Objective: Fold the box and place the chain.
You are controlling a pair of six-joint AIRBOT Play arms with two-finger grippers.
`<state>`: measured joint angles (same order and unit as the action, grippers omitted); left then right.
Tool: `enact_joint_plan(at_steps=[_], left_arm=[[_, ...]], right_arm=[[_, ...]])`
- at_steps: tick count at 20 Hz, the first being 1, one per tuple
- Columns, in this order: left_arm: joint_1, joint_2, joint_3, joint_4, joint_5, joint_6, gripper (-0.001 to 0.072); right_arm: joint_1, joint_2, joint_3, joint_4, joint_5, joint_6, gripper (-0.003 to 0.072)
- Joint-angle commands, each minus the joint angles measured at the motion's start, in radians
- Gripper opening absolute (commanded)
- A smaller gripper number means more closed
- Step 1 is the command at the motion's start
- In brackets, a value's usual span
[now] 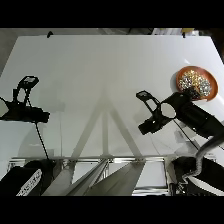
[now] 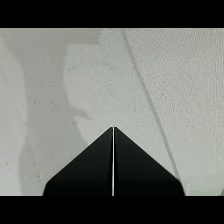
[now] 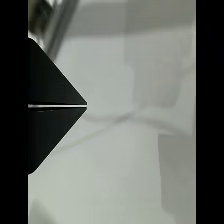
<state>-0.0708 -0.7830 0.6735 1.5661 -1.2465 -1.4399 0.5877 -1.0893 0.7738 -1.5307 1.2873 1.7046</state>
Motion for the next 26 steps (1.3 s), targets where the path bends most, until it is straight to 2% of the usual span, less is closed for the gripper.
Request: enact_joint_plan(at_steps=[1,4,6,7,8,9,10,13,16,23,26], left_arm=[[0.001,0.001,0.0,0.0,0.0,0.0,0.0008],[0.001,0.001,0.0,0.0,0.0,0.0,0.0008],[0.001,0.001,0.0,0.0,0.0,0.0,0.0008],[0.001,0.001,0.0,0.0,0.0,0.0,0.0008],[0.001,0.001,0.0,0.0,0.0,0.0,0.0008],[0.001,0.001,0.0,0.0,0.0,0.0,0.0008],[0.001,0.001,0.0,0.0,0.0,0.0,0.0008],[0.001,0.001,0.0,0.0,0.0,0.0,0.0008],[0.001,0.001,0.0,0.0,0.0,0.0,0.0008],[0.001,0.001,0.0,0.0,0.0,0.0,0.0008],[0.001,0.001,0.0,0.0,0.0,0.0,0.0008]], right_arm=[[-0.12,0.015,0.0,-0.275,0.05,-0.004,0.0016],[-0.373,0.026,0.001,-0.402,0.026,-0.047,0.0016],[-0.566,0.026,0.001,-0.435,-0.028,-0.154,0.0018],[-0.665,0.025,0.001,-0.438,-0.068,-0.211,0.0058],[-0.756,0.025,0.001,-0.438,-0.106,-0.243,0.0214],[-0.848,0.025,0.001,-0.437,-0.137,-0.263,0.0412],[-0.929,0.025,0.001,-0.437,-0.159,-0.283,0.0486],[-1.149,0.025,0.001,-0.439,-0.214,-0.386,0.0486],[-1.294,0.011,0.001,-0.44,-0.277,-0.389,0.0486],[-1.324,-0.027,0.001,-0.432,-0.374,-0.404,0.0474],[-1.324,-0.058,0.001,-0.425,-0.378,-0.404,0.0402]])
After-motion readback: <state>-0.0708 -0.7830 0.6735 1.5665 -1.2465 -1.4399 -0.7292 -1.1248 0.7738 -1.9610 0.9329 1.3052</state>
